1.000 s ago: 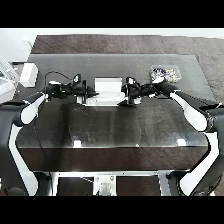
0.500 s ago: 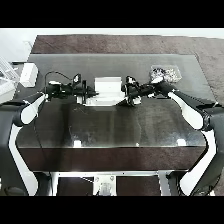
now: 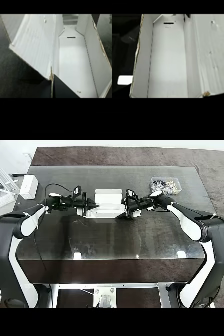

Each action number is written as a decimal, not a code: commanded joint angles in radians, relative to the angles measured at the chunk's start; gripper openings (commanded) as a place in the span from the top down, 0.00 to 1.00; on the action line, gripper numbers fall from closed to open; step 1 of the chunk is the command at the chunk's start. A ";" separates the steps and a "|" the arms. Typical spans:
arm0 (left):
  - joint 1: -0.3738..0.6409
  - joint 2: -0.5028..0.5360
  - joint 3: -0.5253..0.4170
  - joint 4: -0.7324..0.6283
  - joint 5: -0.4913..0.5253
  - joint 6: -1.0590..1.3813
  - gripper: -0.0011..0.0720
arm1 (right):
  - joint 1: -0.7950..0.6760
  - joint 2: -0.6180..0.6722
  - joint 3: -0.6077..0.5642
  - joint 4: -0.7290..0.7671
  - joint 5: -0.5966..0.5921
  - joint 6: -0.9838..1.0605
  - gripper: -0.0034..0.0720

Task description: Fold the box and place the chain.

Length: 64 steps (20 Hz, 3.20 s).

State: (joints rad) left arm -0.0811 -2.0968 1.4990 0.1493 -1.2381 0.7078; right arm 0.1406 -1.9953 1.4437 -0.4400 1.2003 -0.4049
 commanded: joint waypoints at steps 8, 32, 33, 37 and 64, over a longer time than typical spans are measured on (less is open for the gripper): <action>0.000 0.000 0.000 0.000 0.000 0.000 0.96 | -0.018 -0.010 0.001 0.038 0.031 -0.053 0.07; 0.000 0.000 0.000 0.000 0.000 0.000 0.96 | -0.005 -0.024 0.035 0.003 0.050 -0.036 0.07; 0.000 0.000 0.000 0.000 0.000 0.000 0.96 | -0.005 -0.024 0.035 0.006 0.049 -0.036 0.07; 0.000 0.000 0.000 0.000 0.000 0.000 0.96 | -0.005 -0.025 0.036 0.009 0.038 -0.025 0.07; 0.000 0.000 0.000 0.000 0.000 0.000 0.96 | 0.005 -0.025 0.051 -0.026 -0.007 -0.045 0.30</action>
State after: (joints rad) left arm -0.0811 -2.0968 1.4990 0.1509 -1.2415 0.7078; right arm 0.1448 -2.0197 1.4937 -0.4671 1.1934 -0.4484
